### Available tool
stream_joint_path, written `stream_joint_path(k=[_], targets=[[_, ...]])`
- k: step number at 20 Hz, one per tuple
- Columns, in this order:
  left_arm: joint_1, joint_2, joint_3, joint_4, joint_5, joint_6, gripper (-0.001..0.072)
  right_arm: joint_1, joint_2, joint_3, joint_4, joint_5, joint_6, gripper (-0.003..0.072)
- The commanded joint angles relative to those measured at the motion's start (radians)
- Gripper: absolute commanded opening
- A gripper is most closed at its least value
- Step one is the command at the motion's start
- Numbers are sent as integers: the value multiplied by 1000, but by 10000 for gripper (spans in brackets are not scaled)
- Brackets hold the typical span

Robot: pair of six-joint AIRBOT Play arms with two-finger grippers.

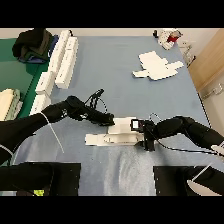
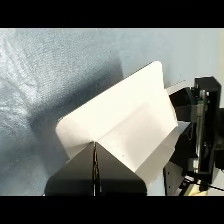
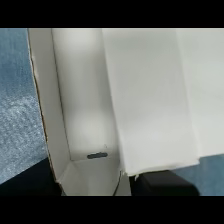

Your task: Fold the box.

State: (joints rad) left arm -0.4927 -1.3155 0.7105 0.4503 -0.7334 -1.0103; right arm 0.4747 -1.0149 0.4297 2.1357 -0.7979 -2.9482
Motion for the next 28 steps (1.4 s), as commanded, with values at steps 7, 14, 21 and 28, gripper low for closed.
stream_joint_path(k=[7, 14, 21, 28], targets=[[2, 72, 76, 39, -18, 80, 12, 1, 0, 1, -1, 0, -1, 464], [-2, 304, 74, 266, -122, 105, 11, 1, 0, 1, -1, 0, -1, 464], [-149, 432, -14, 382, -101, 109, 11, 1, 0, 1, -1, 0, -1, 464], [-407, 431, -68, 561, -36, 93, 11, 1, 0, 1, -1, 0, -1, 464]])
